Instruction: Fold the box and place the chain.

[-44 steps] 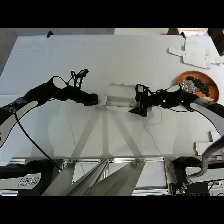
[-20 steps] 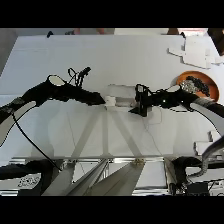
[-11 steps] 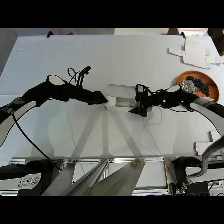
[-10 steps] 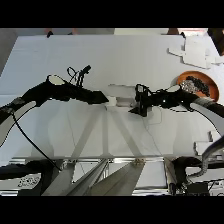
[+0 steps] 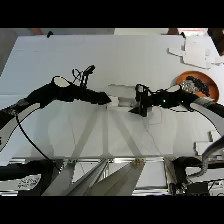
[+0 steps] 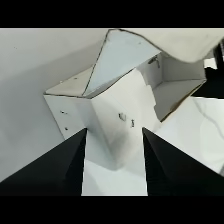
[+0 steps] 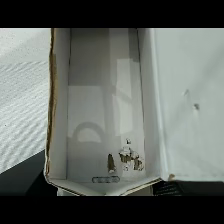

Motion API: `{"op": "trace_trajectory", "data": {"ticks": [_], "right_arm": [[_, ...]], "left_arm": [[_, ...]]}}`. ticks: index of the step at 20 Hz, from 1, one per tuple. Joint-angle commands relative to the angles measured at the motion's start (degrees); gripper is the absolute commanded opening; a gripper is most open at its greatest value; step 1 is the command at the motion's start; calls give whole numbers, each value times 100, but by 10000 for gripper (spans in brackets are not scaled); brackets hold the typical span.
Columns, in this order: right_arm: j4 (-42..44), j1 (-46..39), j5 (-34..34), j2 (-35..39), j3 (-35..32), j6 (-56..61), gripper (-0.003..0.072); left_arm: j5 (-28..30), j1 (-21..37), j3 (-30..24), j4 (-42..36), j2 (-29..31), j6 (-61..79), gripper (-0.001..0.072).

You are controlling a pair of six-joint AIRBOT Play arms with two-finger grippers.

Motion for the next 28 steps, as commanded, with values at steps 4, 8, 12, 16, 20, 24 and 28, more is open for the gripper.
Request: {"op": "trace_trajectory", "data": {"ticks": [4,8,12,16,20,24,28], "right_arm": [[2,0,0,-2,4,0,503],[2,0,0,-2,4,0,503],[2,0,0,-2,4,0,503],[2,0,0,-2,4,0,503],[2,0,0,-2,4,0,503],[2,0,0,-2,2,0,503],[2,0,0,-2,4,0,503]], "left_arm": [[752,-299,0,584,0,15,391],[855,-341,0,1261,0,-450,391],[944,-343,0,1342,0,-625,390],[909,-433,131,1360,2,-881,389],[645,-527,566,2312,-9,-2166,388],[4,-756,1064,3825,-229,-3353,388],[-483,-1078,1650,4325,-671,-4188,388]]}}
